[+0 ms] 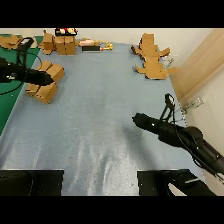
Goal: Fold the box.
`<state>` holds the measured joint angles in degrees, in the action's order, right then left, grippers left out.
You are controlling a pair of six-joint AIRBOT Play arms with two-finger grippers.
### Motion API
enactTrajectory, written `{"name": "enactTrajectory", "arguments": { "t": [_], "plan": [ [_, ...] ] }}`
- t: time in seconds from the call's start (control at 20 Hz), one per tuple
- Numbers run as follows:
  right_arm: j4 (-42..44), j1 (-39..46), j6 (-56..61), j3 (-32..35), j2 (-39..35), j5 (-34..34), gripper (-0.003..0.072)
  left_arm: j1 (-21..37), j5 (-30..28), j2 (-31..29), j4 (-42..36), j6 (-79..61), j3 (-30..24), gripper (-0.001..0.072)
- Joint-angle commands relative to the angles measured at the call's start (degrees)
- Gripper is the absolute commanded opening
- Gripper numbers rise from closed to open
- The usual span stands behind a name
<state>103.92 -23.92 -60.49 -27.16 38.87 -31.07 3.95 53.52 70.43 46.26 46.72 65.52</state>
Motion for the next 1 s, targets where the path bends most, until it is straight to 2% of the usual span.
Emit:
{"name": "enactTrajectory", "arguments": {
  "t": [0.0,0.15,0.3,0.55,0.95],
  "plan": [
    [0.0,0.0,-9.9,-12.2,12.2,-8.7,0.0004,-9.0,1.6,-3.4,-0.4,4.6,-2.3,0.001],
    [0.3,0.0,-15.5,-21.6,21.6,-13.6,0.0004,-18.4,1.1,-4.0,-0.4,7.4,-5.9,0.001],
    [1.0,0.0,-18.4,-27.1,27.3,-16.5,0.0004,-25.0,-2.6,-3.9,-0.2,8.7,-8.3,0.001],
    [5.6,0.0,-20.8,-28.0,28.9,-17.5,0.0005,-26.1,-2.3,-4.0,-0.4,10.0,-9.2,0.0012],
    [5.5,0.0,-20.8,-27.9,28.9,-17.5,0.0005,-26.1,-2.4,-4.0,-0.4,9.9,-9.2,0.0012]
  ]
}}
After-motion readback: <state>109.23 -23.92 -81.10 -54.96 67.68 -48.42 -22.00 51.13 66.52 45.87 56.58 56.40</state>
